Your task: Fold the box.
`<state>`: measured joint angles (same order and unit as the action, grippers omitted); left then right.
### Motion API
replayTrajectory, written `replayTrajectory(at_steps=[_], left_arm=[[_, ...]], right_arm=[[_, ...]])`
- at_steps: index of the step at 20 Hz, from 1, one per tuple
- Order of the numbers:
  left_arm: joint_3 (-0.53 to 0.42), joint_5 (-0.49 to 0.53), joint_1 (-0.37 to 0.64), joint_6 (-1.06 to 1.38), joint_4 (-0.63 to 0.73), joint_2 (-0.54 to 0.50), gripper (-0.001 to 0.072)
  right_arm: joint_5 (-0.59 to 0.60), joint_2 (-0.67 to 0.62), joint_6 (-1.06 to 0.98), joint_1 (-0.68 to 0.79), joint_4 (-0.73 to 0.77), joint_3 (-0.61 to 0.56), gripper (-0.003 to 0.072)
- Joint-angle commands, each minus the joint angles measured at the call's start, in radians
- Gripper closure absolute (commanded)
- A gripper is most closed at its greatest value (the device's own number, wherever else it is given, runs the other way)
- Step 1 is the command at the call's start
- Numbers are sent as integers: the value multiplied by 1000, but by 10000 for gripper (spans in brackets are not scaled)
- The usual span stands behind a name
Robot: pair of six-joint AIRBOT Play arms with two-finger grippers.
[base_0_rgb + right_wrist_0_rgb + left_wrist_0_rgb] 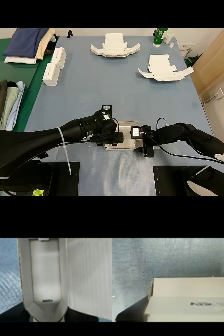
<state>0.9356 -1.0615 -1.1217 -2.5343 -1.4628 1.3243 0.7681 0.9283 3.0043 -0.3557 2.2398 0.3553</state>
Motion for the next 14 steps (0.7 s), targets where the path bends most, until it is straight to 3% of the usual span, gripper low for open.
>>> replayTrajectory(at_steps=[1,5,6,14], left_arm=[[38,-45,-13,-33,-29,52,353],[43,-20,-13,-67,-28,60,365],[43,-20,-13,-77,-31,62,495],[43,-17,-13,-101,-30,77,502]], right_arm=[[0,-1,0,-1,0,0,192],[0,-1,0,-1,0,0,192],[0,-1,0,-1,0,0,192],[0,-1,0,-1,0,0,192]])
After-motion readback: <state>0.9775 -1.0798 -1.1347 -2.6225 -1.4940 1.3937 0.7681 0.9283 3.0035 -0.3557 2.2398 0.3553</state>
